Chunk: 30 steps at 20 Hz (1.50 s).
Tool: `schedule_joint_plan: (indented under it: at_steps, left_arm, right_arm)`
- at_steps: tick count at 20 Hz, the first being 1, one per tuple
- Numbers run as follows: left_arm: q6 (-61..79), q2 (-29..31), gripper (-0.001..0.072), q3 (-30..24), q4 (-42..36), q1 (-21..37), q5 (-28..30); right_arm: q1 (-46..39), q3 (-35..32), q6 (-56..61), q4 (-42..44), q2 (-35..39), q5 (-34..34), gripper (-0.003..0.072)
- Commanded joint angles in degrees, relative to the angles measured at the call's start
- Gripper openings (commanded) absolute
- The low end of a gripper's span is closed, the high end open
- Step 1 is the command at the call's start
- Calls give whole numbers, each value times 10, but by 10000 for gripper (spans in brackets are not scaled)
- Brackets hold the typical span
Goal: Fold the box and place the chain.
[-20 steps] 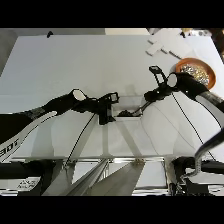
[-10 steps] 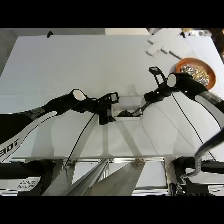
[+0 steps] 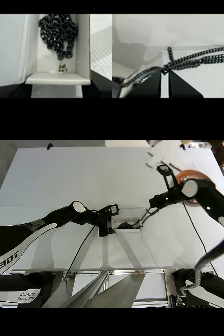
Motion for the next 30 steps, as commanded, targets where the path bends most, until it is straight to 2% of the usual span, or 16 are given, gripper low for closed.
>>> schedule_joint_plan:
  at_steps: [1, 6, 10, 13, 16, 20, 26, 30]
  left_arm:
    - [0, 0, 12, 0, 0, 0, 0]
    - [0, 0, 12, 0, 0, 0, 0]
    - [0, 0, 12, 0, 0, 0, 0]
    - [0, 0, 12, 0, 0, 0, 0]
    - [0, 0, 12, 0, 0, 0, 0]
    - [0, 0, 12, 0, 0, 0, 0]
    - [0, 0, 12, 0, 0, 0, 0]
    - [0, 0, 12, 0, 0, 0, 0]
  right_arm:
    - [3, 0, -33, 52, 89, 41, 14]
    - [60, 0, -38, 100, 184, 58, 14]
    - [130, 0, -38, 136, 218, 57, 14]
    - [180, 0, -38, 148, 218, 48, 14]
    - [219, 0, -36, 148, 217, 9, 15]
    - [227, -3, -36, 143, 208, -12, 15]
    - [227, -90, -36, 143, 156, -111, 15]
    - [227, -103, -36, 125, 118, -114, 16]
